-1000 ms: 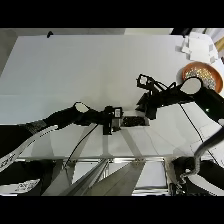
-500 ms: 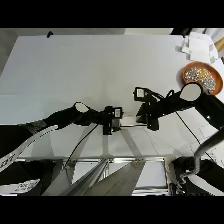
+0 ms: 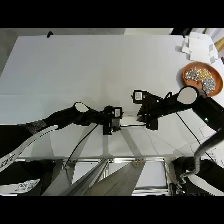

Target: Fold the box and place the chain.

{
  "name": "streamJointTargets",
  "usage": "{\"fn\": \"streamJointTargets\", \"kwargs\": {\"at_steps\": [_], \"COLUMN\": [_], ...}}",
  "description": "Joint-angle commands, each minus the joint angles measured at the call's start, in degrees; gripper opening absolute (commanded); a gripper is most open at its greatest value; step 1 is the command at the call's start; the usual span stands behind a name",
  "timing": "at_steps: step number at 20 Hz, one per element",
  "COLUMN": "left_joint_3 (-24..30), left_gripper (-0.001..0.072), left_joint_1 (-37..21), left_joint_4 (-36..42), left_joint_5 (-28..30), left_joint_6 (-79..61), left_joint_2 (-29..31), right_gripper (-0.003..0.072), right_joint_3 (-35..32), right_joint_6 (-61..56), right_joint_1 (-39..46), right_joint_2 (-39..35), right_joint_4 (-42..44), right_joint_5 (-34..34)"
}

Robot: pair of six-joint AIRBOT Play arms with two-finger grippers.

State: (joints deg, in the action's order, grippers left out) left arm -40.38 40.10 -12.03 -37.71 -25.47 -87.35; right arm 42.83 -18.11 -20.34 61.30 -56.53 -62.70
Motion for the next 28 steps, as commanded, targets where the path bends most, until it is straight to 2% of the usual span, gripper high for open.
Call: {"fn": "streamJointTargets", "kwargs": {"at_steps": [1,12,18,20,21,22,23,28], "left_joint_3": [0.0,0.0,0.0,0.0,0.0,0.0,0.0,0.0], "left_gripper": [0.0068,0.0068,0.0068,0.0068,0.0068,0.0068,0.0068,0.0068], "left_joint_1": [0.0,0.0,0.0,0.0,0.0,0.0,0.0,0.0], "left_joint_4": [0.0,0.0,0.0,0.0,0.0,0.0,0.0,0.0], "left_joint_5": [0.0,0.0,0.0,0.0,0.0,0.0,0.0,0.0], "left_joint_6": [0.0,0.0,0.0,0.0,0.0,0.0,0.0,0.0], "left_joint_2": [0.0,0.0,0.0,0.0,0.0,0.0,0.0,0.0], "right_gripper": [0.0211,0.0211,0.0215,0.0225,0.025,0.0319,0.0336,0.0336], "right_joint_3": [-0.3,-3.9,-5.4,-5.9,-5.9,-5.9,-5.9,-5.9], "right_joint_6": [0.0,0.0,0.0,0.0,0.0,0.2,0.2,0.6], "right_joint_1": [-0.1,-0.1,-0.1,-0.1,-0.1,-0.1,-0.1,-0.1], "right_joint_2": [0.0,0.0,0.0,0.0,-0.1,-0.1,-0.1,-3.8], "right_joint_4": [-0.2,1.7,1.7,1.7,2.0,2.8,3.9,6.1], "right_joint_5": [0.2,5.2,5.1,5.1,5.1,5.1,5.1,5.0]}}
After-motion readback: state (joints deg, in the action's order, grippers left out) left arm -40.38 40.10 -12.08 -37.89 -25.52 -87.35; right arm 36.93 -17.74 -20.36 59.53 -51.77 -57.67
